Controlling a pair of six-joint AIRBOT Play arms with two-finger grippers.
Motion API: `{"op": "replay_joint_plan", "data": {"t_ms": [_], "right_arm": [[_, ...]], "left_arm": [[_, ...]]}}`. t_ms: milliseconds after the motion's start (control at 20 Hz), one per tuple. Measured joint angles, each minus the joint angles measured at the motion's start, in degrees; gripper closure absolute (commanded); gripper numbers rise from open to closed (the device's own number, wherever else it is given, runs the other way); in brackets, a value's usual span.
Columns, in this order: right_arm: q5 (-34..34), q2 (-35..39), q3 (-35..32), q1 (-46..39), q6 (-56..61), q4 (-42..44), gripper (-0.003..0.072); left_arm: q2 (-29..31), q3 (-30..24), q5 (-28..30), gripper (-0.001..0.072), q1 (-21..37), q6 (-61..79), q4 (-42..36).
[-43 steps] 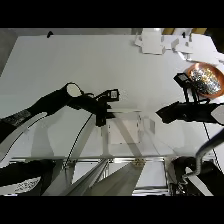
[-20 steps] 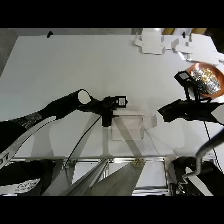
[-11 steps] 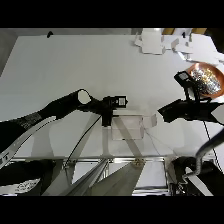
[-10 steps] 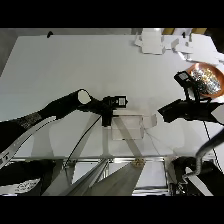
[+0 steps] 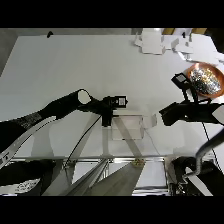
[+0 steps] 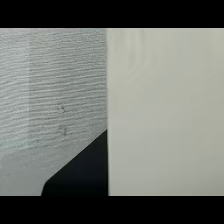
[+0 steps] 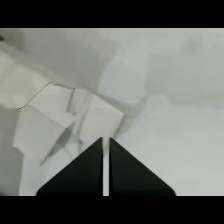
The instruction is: Fold the box and place the chain.
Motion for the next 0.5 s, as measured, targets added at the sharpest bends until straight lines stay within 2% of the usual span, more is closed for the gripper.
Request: {"op": "replay_joint_plan", "data": {"t_ms": [200,400,450,500], "right_arm": [[2.67,0.31,-1.49,5.01,-9.18,4.57,0.0666],[-0.33,0.37,-6.54,14.49,-13.14,2.23,0.0665],[-1.29,0.37,-7.65,16.46,-13.62,0.96,0.0651],[-2.03,0.44,-8.63,17.84,-14.01,-0.02,0.0528]], "left_arm": [[0.0,0.0,-0.02,0.07,0.0,0.0,-0.02],[0.0,0.0,-0.02,0.07,0.0,0.0,-0.02],[0.0,0.0,-0.02,0.07,0.0,0.0,-0.02],[0.0,0.0,-0.02,0.07,0.0,0.0,-0.02]]}}
